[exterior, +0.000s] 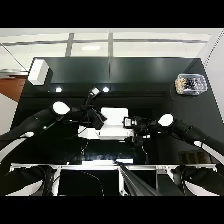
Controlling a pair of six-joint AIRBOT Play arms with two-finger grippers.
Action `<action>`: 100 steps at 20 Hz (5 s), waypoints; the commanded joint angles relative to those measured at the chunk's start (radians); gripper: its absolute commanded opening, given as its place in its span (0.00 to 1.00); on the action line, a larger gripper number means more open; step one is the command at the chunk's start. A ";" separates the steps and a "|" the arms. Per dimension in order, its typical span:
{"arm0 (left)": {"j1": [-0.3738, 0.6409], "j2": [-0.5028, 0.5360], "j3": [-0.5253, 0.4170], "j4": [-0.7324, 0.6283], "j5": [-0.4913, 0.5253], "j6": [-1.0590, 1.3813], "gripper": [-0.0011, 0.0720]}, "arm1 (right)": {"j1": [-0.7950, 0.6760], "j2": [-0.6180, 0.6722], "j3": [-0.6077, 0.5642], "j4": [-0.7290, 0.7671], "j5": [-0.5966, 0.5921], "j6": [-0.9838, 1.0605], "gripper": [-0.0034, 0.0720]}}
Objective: Fold the box and place the chain.
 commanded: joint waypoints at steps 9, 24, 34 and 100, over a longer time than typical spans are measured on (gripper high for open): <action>0.255 0.259 -0.032 0.413 -0.318 0.086 0.98 | 0.001 -0.001 0.000 -0.002 0.000 0.000 0.66; 0.027 0.101 -0.200 0.117 -0.098 0.547 0.79 | 0.001 -0.001 0.000 -0.002 0.000 0.000 0.66; 0.027 0.102 -0.199 0.117 -0.079 0.545 0.55 | 0.001 -0.001 0.000 -0.002 0.000 0.000 0.66; 0.340 -0.050 -0.187 -0.016 -0.365 -0.562 0.76 | 0.001 -0.001 0.000 -0.001 -0.003 0.001 0.66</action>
